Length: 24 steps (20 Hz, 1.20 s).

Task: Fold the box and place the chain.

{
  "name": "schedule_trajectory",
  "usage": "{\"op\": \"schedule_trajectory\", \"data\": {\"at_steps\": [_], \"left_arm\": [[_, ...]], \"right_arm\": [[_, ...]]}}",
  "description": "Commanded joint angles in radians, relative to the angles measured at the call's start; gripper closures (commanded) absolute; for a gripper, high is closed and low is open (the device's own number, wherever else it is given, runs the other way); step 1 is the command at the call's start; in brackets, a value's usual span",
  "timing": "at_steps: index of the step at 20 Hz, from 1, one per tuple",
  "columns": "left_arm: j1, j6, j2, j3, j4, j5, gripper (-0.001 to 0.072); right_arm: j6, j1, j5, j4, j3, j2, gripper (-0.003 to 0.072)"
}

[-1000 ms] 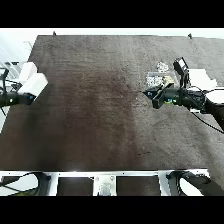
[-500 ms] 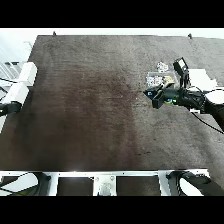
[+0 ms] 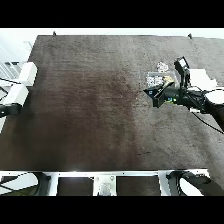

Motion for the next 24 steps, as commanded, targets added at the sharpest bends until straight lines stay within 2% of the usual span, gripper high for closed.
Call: {"op": "schedule_trajectory", "data": {"at_steps": [1,4,10,11,12,13,14,15,17,19,20,22,24], "left_arm": [[0.001,0.051,-0.041,0.000,-0.022,-0.036,0.0696],[0.001,0.052,-0.055,0.000,-0.022,0.006,0.0696],[0.001,0.057,-0.082,0.000,-0.021,0.000,0.0690],[0.001,0.058,-0.082,0.000,-0.022,0.004,0.0446],[0.001,0.057,-0.082,0.000,-0.023,0.016,0.0102],[0.001,0.055,-0.081,0.000,-0.021,0.024,0.0025],[0.001,0.058,-0.078,0.000,-0.018,0.024,0.0026],[0.001,0.058,-0.077,0.001,-0.018,0.027,-0.0011],[0.001,0.058,-0.075,0.010,-0.014,0.005,-0.0011],[0.001,0.057,-0.065,0.035,-0.013,-0.037,-0.0011],[0.001,0.056,-0.050,0.045,-0.011,-0.045,-0.0011],[0.001,0.054,-0.015,0.054,-0.010,-0.056,-0.0011],[0.001,0.047,0.016,0.056,0.011,-0.103,-0.0011]], "right_arm": [[0.000,0.000,-0.003,0.000,0.000,0.000,0.0674],[0.000,0.000,-0.003,0.000,0.000,0.000,0.0675],[0.000,0.000,-0.003,0.000,0.000,0.000,0.0674],[0.000,0.000,-0.003,0.000,0.000,0.000,0.0674],[0.000,0.000,-0.003,0.000,0.000,0.000,0.0674],[0.000,0.000,-0.003,0.000,0.000,0.000,0.0674],[0.000,0.000,-0.004,0.000,0.000,0.000,0.0673],[0.000,0.000,-0.004,0.000,0.000,0.000,0.0645],[0.000,0.000,-0.004,0.000,0.000,0.000,0.0462],[0.000,0.000,-0.004,0.000,0.000,0.000,0.0449],[0.000,-0.001,-0.004,0.000,0.000,0.000,0.0402],[0.000,0.000,-0.004,0.000,0.000,0.000,0.0223],[0.000,0.000,-0.004,0.000,0.000,0.000,0.0205]]}}
